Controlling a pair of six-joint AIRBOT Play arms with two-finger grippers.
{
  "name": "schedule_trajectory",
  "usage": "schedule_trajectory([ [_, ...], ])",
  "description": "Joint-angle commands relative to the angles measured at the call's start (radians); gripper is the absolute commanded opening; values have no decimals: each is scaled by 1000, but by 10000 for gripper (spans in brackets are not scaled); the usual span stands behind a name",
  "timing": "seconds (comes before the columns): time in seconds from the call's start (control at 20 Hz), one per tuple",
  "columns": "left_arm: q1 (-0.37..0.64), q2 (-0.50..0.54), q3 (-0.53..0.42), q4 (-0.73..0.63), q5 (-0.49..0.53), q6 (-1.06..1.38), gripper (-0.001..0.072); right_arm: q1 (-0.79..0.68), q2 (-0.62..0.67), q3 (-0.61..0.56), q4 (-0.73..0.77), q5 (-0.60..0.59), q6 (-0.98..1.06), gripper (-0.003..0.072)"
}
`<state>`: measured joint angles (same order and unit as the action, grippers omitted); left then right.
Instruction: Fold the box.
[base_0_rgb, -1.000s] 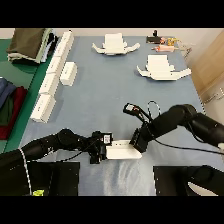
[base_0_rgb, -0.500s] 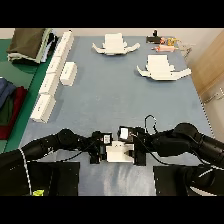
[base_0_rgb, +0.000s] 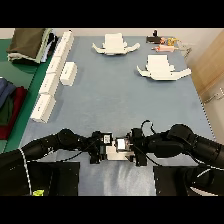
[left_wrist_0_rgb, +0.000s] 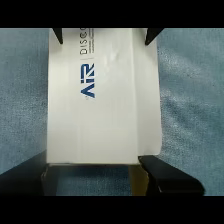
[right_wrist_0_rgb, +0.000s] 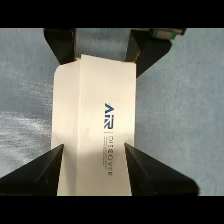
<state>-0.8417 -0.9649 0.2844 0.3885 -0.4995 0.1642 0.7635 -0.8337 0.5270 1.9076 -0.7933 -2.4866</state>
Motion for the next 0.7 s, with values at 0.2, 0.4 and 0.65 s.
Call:
schedule_trajectory([
  [0.2, 0, 0, 1, 1, 0, 0, 472, 30, 14, 0, -98, 12, -6, 591],
  [0.4, 0, 0, 1, 1, 0, 0, 473, 30, 37, 7, -137, 29, 34, 590],
  [0.65, 0, 0, 1, 1, 0, 0, 472, 30, 39, 39, -140, 39, 37, 590],
])
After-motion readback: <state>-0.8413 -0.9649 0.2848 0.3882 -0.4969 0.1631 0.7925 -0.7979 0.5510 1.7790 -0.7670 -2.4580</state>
